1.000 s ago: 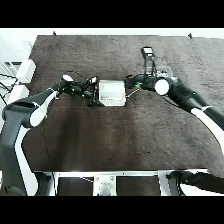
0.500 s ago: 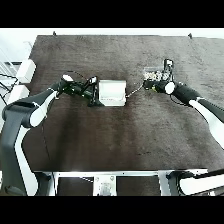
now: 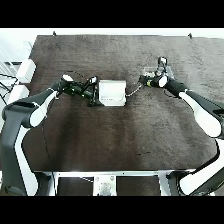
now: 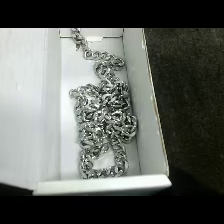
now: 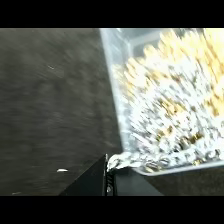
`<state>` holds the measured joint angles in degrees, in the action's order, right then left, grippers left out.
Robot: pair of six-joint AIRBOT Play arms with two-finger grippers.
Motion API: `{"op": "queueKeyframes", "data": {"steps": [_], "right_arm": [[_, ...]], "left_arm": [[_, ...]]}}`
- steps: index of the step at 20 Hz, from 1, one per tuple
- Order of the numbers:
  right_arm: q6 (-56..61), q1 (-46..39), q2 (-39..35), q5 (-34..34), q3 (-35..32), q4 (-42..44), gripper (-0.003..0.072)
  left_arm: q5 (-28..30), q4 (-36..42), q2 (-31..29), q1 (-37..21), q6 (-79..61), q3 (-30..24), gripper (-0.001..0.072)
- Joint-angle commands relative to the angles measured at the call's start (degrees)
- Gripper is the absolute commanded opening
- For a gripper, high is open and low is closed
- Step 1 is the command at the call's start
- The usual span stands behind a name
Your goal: Fold the box and place the chain.
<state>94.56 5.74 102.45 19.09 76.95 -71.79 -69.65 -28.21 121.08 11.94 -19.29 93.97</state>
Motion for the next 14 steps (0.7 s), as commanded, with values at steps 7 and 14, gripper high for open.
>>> {"op": "queueKeyframes", "data": {"steps": [7, 14], "right_arm": [[-9.55, 9.7, -32.65, 22.23, 1.03, -6.19, 0.0009], [-7.39, 21.7, -40.17, 24.85, 0.76, -6.91, 0.0009]], "left_arm": [[0.0, -0.02, 0.0, 0.02, -0.02, 0.04, 0.0457], [-0.02, -0.02, 0.0, 0.02, 0.0, 0.04, 0.0457]]}}
